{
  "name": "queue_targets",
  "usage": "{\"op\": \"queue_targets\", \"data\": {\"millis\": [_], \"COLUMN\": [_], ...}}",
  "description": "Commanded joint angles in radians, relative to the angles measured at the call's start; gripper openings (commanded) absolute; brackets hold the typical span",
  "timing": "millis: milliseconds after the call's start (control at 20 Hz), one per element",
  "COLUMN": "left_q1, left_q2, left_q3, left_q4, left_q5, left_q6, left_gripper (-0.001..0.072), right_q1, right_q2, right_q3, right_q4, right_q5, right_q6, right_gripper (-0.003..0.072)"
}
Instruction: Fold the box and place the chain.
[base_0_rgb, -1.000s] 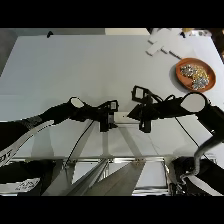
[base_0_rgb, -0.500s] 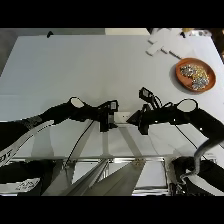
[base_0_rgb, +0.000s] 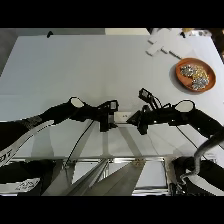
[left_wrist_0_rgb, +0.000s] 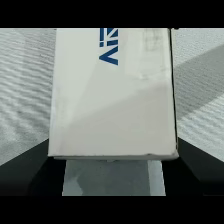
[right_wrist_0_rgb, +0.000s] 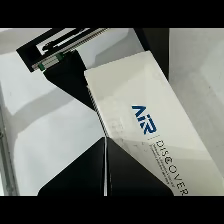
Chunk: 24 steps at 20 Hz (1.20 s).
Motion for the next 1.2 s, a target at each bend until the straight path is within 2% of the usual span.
{"op": "queue_targets", "data": {"millis": [0,100,200,500,850,1150], "left_q1": [0.000,0.000,0.000,0.000,0.000,0.000], "left_q2": [0.000,0.000,0.000,0.000,0.000,0.000], "left_q3": [0.000,0.000,0.000,0.000,0.000,0.000], "left_q4": [0.000,0.000,0.000,0.000,0.000,0.000], "left_q5": [0.000,0.000,0.000,0.000,0.000,0.000], "left_q6": [0.000,0.000,0.000,0.000,0.000,0.000], "left_gripper": [0.0229,0.0229,0.0229,0.0229,0.0229,0.0229], "right_q1": [0.000,0.000,0.000,0.000,0.000,0.000], "right_q2": [0.000,0.000,0.000,-0.001,-0.001,-0.001], "right_q3": [0.000,0.000,0.000,0.000,0.000,-0.001], "right_q4": [0.050,0.144,0.183,0.018,-0.188,-0.255], "right_q5": [0.023,0.079,0.057,-0.019,-0.031,-0.054], "right_q6": [-0.039,-0.108,-0.125,-0.050,0.073,0.125], "right_gripper": [0.0012,0.0012,0.0011,0.0011,0.0011,0.0011]}}
